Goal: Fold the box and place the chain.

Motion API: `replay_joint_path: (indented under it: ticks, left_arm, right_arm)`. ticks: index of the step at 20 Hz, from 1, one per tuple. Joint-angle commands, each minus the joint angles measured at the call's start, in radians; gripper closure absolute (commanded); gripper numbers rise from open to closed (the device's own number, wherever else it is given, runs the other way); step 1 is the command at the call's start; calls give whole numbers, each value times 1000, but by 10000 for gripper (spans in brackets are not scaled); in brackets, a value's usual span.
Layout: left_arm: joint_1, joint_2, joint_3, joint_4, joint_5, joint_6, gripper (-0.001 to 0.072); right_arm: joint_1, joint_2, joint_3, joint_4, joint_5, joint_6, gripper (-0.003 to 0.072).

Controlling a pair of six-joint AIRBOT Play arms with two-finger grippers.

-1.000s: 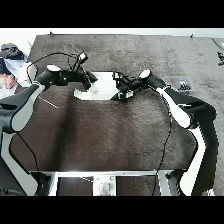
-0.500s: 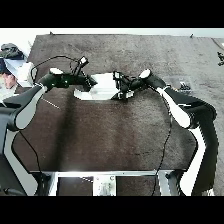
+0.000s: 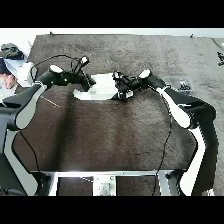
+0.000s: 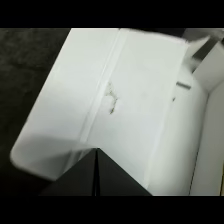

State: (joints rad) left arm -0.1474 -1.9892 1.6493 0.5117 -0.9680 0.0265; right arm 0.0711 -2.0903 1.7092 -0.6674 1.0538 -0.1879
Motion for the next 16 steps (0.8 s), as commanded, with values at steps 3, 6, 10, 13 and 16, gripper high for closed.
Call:
replay_joint_path:
  ticks: [3, 6, 10, 13, 16]
  left_arm:
    - [54, 2, 152, -19, -238, -1, 705]
    - [96, 2, 225, -17, -354, 0, 705]
    - [111, 3, 238, 153, -409, 0, 701]
    - [79, -3, 237, 283, -435, 0, 367]
    - [53, -8, 202, 309, -372, 9, 35]
  right_arm:
    - [0, 0, 0, -2, 0, 1, 412]
    - [0, 0, 0, -2, 0, 1, 412]
    - [0, 0, 0, -2, 0, 1, 412]
    - [0, 0, 0, -2, 0, 1, 412]
    - [0, 0, 0, -2, 0, 1, 412]
